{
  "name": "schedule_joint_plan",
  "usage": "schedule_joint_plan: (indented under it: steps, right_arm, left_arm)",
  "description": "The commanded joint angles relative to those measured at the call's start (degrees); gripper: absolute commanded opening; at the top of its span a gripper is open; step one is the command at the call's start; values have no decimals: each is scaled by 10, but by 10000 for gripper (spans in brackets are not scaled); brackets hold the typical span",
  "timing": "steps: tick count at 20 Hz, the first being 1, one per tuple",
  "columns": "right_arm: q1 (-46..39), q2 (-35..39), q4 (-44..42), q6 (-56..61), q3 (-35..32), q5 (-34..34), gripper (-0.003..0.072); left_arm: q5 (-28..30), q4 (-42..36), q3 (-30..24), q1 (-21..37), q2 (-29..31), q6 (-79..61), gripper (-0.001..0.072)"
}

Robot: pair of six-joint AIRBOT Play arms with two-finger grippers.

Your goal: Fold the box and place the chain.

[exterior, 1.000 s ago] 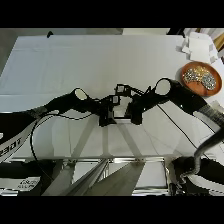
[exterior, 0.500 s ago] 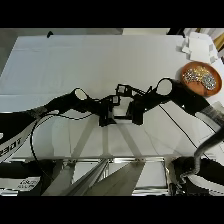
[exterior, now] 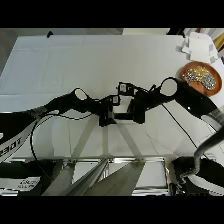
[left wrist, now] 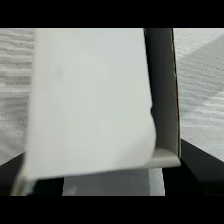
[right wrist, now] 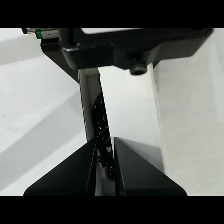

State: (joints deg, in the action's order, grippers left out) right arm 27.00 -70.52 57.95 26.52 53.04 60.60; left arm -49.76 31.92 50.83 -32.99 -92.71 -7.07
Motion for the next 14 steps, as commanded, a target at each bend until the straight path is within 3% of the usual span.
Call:
schedule_joint_plan:
  steps: [1,7,14]
  right_arm:
    - [0,19,8,-3,1,-1,104]
    - [-1,31,16,-13,1,-2,47]
    - [-1,17,44,-10,1,-3,36]
  left_arm:
    - [0,0,0,0,0,0,272]
    - [0,0,0,0,0,0,272]
    - [0,0,0,0,0,0,272]
